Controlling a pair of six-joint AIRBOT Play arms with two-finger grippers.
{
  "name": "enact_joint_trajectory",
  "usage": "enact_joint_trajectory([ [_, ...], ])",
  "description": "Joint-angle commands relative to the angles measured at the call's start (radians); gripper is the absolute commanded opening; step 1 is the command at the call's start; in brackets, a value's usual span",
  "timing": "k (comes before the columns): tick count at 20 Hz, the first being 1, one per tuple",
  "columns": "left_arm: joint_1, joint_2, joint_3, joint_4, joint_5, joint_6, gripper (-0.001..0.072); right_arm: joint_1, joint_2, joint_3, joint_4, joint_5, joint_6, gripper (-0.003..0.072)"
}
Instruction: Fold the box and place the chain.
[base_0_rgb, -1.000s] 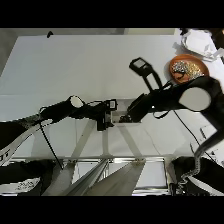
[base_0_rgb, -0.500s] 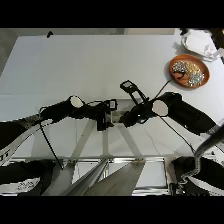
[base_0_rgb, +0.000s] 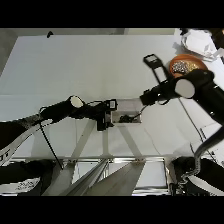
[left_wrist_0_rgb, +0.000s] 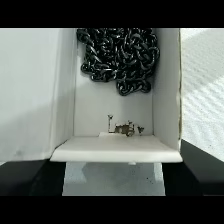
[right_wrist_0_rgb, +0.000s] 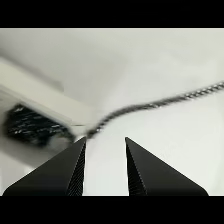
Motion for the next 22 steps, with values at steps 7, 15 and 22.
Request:
enact_joint_trajectory([
  [7, 0.000, 0.001, 0.000, 0.000, 0.000, 0.000, 0.0333, -0.318, -0.258, 0.018, -0.027, 0.001, -0.027, 0.0280],
  [15, -0.001, 0.001, 0.000, 0.000, 0.000, 0.000, 0.0333, -0.293, -0.401, 0.019, 0.025, -0.193, -0.011, 0.0268],
  [22, -0.001, 0.001, 0.000, 0.000, 0.000, 0.001, 0.0333, -0.293, -0.466, 0.019, 0.024, -0.214, 0.011, 0.0267],
])
